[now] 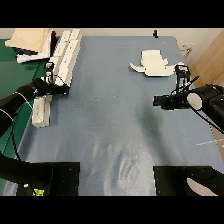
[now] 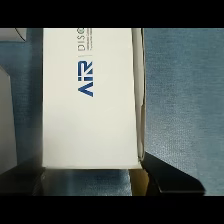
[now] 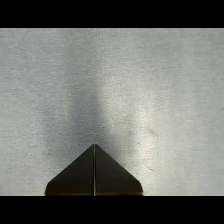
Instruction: Fold the box.
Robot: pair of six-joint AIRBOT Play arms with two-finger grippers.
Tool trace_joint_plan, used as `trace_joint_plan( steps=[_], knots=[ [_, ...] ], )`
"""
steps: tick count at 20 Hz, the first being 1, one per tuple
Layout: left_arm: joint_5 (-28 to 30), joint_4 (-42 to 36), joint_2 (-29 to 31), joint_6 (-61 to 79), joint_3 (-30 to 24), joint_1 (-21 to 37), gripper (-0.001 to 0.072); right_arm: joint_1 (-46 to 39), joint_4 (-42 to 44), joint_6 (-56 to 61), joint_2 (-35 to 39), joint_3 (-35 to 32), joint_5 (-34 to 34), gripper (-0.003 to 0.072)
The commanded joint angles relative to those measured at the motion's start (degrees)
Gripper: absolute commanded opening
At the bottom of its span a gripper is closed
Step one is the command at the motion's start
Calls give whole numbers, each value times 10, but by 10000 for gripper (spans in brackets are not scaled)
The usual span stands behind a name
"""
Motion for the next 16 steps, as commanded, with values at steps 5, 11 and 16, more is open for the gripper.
trace_joint_plan(
  steps=[5,11,16],
  knots=[
    [-17,2,-1,0,0,2,475,0,2,0,0,0,0,5],
    [-43,7,-20,0,0,2,609,0,2,-1,0,0,0,5],
    [-72,26,-20,0,1,5,697,0,9,-10,0,0,0,5]
  ],
)
